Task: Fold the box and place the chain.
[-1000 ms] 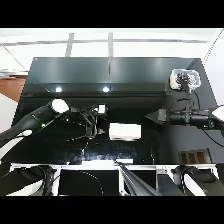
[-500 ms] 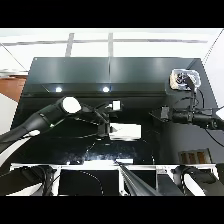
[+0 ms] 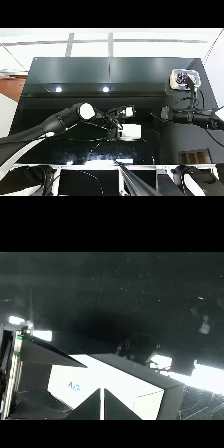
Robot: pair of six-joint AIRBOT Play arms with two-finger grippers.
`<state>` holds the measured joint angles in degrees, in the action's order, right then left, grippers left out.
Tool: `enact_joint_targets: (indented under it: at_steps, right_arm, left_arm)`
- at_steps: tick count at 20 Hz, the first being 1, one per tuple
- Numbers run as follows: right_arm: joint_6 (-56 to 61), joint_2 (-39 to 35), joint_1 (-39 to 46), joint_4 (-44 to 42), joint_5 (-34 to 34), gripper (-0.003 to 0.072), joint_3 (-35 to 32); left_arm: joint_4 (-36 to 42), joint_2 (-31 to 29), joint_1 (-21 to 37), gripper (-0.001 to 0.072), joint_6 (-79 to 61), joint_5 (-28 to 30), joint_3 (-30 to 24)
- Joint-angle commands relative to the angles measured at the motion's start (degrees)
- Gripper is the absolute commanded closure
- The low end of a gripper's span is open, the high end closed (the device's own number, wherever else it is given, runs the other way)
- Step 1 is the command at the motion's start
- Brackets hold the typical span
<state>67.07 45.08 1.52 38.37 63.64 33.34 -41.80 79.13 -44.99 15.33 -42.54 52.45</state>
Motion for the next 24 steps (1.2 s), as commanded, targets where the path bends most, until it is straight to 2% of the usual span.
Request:
enact_joint_targets:
  at_steps: [1,14,24]
  right_arm:
    - [0.0,0.0,0.0,0.3,-0.5,0.0661,0.0]
    - [0.0,0.0,0.0,0.5,-0.5,0.0661,0.0]
    - [0.0,0.0,0.0,0.9,-0.7,0.0661,0.0]
  left_arm:
    - [0.0,1.2,-0.4,-0.0007,0.2,0.4,0.8]
    - [0.0,1.6,-0.5,-0.0007,1.9,-1.2,0.9]
    - [-1.5,2.0,-3.0,-0.0008,1.9,0.2,0.8]
